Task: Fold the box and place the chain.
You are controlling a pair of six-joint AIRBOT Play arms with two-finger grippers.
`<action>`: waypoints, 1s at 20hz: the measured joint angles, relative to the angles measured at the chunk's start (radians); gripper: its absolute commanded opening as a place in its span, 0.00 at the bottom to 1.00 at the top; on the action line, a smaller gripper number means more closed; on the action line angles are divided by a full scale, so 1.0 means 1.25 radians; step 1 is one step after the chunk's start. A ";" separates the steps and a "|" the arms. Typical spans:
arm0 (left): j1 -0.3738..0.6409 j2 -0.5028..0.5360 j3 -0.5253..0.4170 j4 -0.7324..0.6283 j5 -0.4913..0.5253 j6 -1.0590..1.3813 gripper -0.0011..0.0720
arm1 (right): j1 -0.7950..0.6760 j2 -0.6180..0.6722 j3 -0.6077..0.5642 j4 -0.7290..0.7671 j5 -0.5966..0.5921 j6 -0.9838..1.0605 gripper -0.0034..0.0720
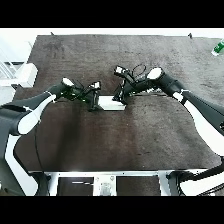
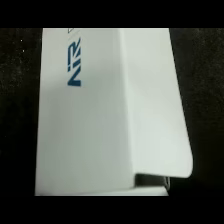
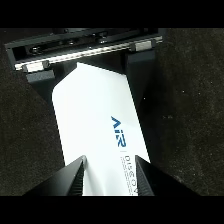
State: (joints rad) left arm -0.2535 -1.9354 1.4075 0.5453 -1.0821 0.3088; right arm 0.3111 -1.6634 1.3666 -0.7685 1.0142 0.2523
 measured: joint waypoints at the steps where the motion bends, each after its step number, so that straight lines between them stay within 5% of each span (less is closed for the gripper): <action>1: 0.000 0.000 0.000 0.000 0.000 0.001 0.74 | 0.001 0.000 0.000 -0.002 0.002 0.000 0.53; 5: 0.000 0.000 0.000 0.000 -0.001 0.002 0.74 | 0.004 0.000 -0.001 -0.014 0.008 0.000 0.50; 6: 0.000 0.000 0.000 0.001 -0.001 0.002 0.74 | 0.007 0.000 -0.002 -0.017 0.009 0.001 0.34; 7: 0.000 0.000 0.000 0.001 -0.001 0.001 0.74 | 0.008 0.000 -0.002 -0.018 0.014 0.002 0.31; 17: 0.001 0.000 0.000 0.001 0.000 0.001 0.74 | 0.008 0.000 -0.003 -0.023 -0.007 0.026 0.31; 20: 0.001 0.000 0.000 0.001 -0.001 0.002 0.74 | 0.009 0.000 -0.011 -0.024 -0.006 0.031 0.43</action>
